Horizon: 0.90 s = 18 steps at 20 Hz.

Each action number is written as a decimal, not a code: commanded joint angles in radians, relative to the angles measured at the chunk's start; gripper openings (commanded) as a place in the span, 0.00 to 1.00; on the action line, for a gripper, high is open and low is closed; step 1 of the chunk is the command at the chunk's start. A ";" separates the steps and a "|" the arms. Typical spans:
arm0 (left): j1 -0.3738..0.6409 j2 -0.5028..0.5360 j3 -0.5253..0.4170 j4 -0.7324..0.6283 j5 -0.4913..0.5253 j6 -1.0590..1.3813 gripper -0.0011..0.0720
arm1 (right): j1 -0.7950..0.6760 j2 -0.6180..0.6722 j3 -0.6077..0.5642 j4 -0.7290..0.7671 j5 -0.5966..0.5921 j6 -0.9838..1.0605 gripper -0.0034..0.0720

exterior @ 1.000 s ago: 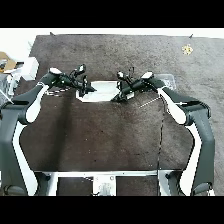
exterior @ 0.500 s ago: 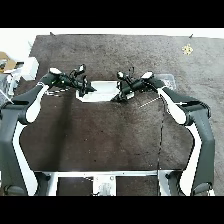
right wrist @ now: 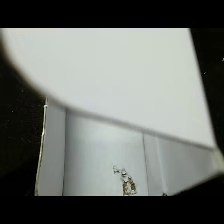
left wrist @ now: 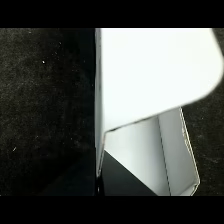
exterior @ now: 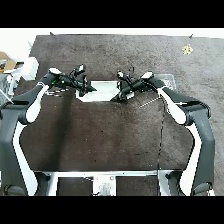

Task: Fold the box and place the chain.

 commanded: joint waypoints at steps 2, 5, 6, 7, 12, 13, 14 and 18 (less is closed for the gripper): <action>-0.001 0.000 0.001 -0.007 -0.017 -0.001 0.13 | 0.000 -0.001 0.000 0.000 0.002 0.000 0.63; 0.000 0.005 0.001 -0.028 -0.021 -0.011 0.55 | 0.000 -0.001 0.000 0.000 0.002 0.000 0.63; 0.000 0.012 0.001 -0.029 -0.028 -0.019 0.55 | 0.000 -0.001 0.000 0.000 0.002 0.000 0.63; 0.002 0.021 0.001 -0.027 -0.035 -0.038 0.55 | 0.000 -0.001 0.000 0.000 0.002 0.000 0.63; 0.107 0.106 0.009 -0.027 -0.139 -0.205 0.55 | 0.000 -0.001 0.000 0.000 0.002 0.000 0.63; 0.134 0.119 0.009 -0.039 -0.186 -0.264 0.55 | 0.000 -0.001 0.000 0.000 0.002 0.000 0.63; 0.157 0.129 0.010 -0.064 -0.254 -0.330 0.55 | 0.000 -0.001 0.000 0.000 0.002 0.000 0.63; 0.148 0.127 0.000 -0.071 -0.465 -0.506 0.03 | 0.000 -0.001 0.000 0.000 0.002 0.000 0.63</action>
